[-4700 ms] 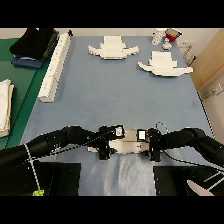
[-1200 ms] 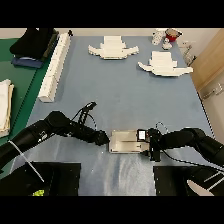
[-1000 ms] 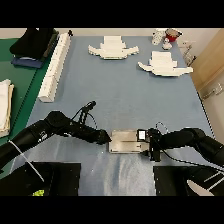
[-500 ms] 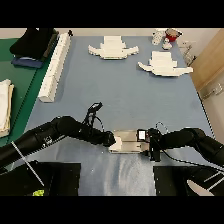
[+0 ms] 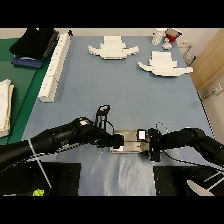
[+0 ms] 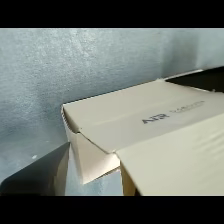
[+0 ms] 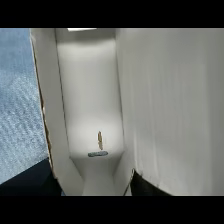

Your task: Fold the box.

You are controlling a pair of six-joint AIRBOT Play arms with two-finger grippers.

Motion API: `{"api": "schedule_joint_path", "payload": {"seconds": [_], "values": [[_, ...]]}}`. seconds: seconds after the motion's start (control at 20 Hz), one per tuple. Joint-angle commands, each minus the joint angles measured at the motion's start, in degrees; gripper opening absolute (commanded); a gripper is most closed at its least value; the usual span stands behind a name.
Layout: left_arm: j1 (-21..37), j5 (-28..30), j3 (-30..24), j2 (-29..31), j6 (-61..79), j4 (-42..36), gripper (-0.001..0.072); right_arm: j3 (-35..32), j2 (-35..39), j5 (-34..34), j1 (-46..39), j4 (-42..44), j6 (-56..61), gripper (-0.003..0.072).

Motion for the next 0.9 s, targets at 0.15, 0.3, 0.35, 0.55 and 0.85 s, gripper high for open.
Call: {"api": "schedule_joint_path", "payload": {"seconds": [0.15,0.3,0.35,0.55,0.85], "values": [[-7.3,-13.6,11.3,-9.7,-18.9,17.4,0.0463,0.0,0.0,0.0,0.0,0.0,0.0,0.0487],[-9.2,-19.1,15.5,-14.3,-21.6,20.5,0.0463,0.0,0.0,0.0,0.0,0.0,0.0,0.0487],[-9.7,-20.4,16.7,-15.9,-21.6,20.7,0.0462,0.0,0.0,0.0,0.0,0.0,0.0,0.0487],[-9.9,-19.5,17.5,-19.0,-24.0,20.7,0.0462,0.0,0.0,0.0,0.0,0.0,0.0,0.0487],[-10.3,-19.3,17.5,-19.3,-25.9,20.3,0.0462,0.0,0.0,0.0,0.0,0.0,0.0,0.0487]]}}
